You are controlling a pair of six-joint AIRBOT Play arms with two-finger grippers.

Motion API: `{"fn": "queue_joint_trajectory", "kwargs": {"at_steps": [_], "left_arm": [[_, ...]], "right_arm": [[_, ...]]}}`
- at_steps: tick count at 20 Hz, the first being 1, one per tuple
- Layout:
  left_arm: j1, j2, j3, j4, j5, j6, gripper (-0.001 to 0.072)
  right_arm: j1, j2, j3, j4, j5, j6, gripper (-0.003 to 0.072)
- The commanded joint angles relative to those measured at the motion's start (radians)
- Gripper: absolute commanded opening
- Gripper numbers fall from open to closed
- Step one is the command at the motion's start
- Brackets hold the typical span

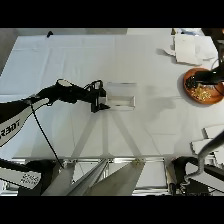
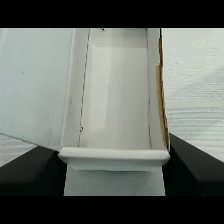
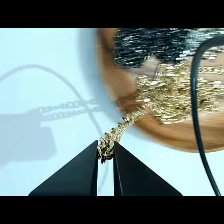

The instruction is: Fold the box and place the chain.

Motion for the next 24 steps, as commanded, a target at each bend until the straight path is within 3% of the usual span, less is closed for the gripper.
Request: {"fn": "queue_joint_trajectory", "kwargs": {"at_steps": [1, 8, 15, 24], "left_arm": [[0.000, 0.000, 0.001, 0.000, 0.000, 0.000, 0.0368], [0.000, 0.000, 0.001, 0.000, 0.000, 0.000, 0.0368], [0.000, 0.000, 0.001, 0.000, 0.000, 0.000, 0.0368], [0.000, 0.000, 0.001, 0.000, 0.000, 0.000, 0.0368]], "right_arm": [[0.139, 0.047, 0.001, 0.017, 0.077, 0.002, 0.0013], [0.456, 0.063, 0.001, 0.077, 0.065, 0.058, 0.0013], [0.730, 0.044, 0.001, 0.111, -0.105, 0.134, 0.0013], [0.859, -0.051, 0.001, 0.234, -0.252, 0.132, 0.0014]]}}
